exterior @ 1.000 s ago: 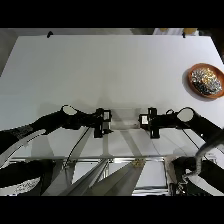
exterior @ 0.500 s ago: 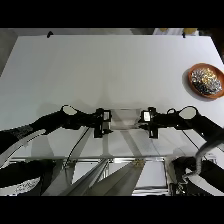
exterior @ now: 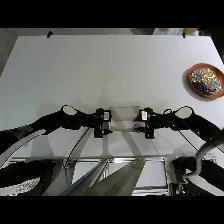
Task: Fold the box and place the chain.
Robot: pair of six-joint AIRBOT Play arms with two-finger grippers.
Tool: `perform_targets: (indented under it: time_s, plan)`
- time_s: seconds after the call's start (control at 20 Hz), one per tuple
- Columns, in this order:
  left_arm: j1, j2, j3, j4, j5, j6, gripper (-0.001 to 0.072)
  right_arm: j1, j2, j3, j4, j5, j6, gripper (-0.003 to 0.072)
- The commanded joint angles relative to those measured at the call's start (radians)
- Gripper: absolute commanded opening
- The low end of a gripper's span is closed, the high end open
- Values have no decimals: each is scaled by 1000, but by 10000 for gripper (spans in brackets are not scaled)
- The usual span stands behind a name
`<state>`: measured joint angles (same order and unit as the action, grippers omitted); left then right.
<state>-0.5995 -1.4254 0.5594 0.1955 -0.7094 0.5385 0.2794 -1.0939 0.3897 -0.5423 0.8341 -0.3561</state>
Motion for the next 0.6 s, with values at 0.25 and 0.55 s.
perform_targets:
  time_s: [0.25, 0.55]
  plan:
    - [0, 0, 0, -1, 2, 0, 134, -10, 327, 2, -396, -35, 703, 48]
    - [1, 1, 0, -1, 2, 0, 133, -311, 340, 17, -498, -58, 1365, 13]
